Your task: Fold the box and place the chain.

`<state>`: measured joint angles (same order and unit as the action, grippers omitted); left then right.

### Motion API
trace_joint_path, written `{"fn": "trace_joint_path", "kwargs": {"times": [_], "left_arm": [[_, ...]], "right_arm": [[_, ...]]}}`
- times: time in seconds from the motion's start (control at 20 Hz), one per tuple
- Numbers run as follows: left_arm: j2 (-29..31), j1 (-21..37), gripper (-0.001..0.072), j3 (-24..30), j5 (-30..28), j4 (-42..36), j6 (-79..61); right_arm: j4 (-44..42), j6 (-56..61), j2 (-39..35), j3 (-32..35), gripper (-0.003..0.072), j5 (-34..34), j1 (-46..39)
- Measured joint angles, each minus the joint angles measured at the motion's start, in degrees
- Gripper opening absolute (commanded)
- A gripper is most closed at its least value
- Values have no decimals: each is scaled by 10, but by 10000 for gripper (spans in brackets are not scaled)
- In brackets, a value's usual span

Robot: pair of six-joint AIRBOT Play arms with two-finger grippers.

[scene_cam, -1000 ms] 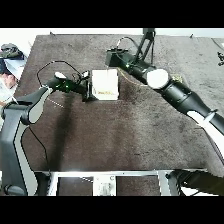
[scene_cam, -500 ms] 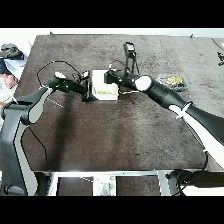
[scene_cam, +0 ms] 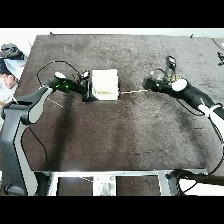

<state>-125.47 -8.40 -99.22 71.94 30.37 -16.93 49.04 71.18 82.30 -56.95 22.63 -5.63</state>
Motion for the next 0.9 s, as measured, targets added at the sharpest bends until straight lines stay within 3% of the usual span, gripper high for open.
{"fn": "trace_joint_path", "kwargs": {"times": [0.3, 0.6, 0.65, 0.7, 0.8, 0.85, 0.9], "left_arm": [[0, 0, 344, 0, 0, 0, 0], [0, 0, 344, 0, 0, 0, 0], [0, 0, 344, 0, 0, 0, 0], [0, 0, 344, 0, 0, 0, 0], [0, 0, 344, 0, 0, 0, 0], [0, 0, 344, 0, 0, 0, 0], [0, 0, 344, 0, 0, 0, 0]], "right_arm": [[-16, 17, 30, 36, 342, -51, -56], [-48, 21, 91, 7, 340, -86, -65], [-54, 21, 102, -2, 306, -89, -66], [-58, 21, 113, -11, 222, -90, -66], [-67, 21, 136, -33, 194, -92, -62], [-70, 21, 145, -42, -10, -92, -60], [-73, 21, 151, -52, -7, -93, -58]]}}
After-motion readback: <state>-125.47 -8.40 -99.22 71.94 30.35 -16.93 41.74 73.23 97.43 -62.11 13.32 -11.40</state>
